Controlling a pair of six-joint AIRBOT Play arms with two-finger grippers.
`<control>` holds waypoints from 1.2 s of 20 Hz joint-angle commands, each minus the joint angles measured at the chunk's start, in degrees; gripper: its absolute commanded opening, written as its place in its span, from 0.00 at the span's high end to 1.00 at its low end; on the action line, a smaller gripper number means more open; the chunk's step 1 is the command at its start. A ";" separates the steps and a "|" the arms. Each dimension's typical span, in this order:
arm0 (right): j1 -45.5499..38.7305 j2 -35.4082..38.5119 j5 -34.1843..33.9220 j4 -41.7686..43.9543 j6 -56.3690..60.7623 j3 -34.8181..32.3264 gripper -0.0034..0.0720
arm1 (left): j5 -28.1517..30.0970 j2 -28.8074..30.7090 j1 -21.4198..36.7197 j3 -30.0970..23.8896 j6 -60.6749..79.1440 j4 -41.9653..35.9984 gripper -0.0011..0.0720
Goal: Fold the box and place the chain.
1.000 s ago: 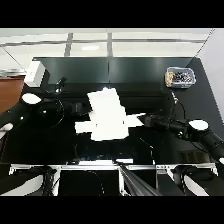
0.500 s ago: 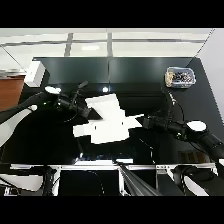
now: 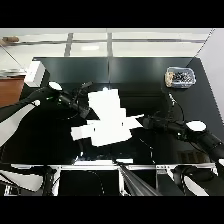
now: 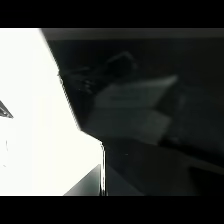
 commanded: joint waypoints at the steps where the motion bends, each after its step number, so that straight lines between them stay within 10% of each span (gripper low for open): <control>1: 0.00 0.04 -0.72 -1.33 0.17 0.00 0.53 | 0.11 -0.11 0.04 0.33 0.04 0.46 0.95; 2: 0.00 0.04 -0.66 -1.40 1.25 0.00 0.18 | -0.63 -0.07 0.04 0.42 0.04 0.48 0.95; 3: -0.28 0.07 0.42 -1.73 1.46 0.11 0.09 | -2.21 0.09 0.04 0.74 0.02 0.55 0.95; 10: -12.83 0.07 29.77 -20.00 1.44 14.78 0.10 | 5.22 14.75 -5.79 -8.39 -1.11 2.78 0.96; 13: -15.78 0.07 25.75 -19.91 1.46 15.89 0.10 | 21.29 18.58 -11.02 -13.68 13.88 3.08 0.95; 24: -3.74 -2.29 12.22 -31.21 3.13 15.82 0.10 | 34.38 13.79 -12.74 -13.68 27.12 3.63 0.95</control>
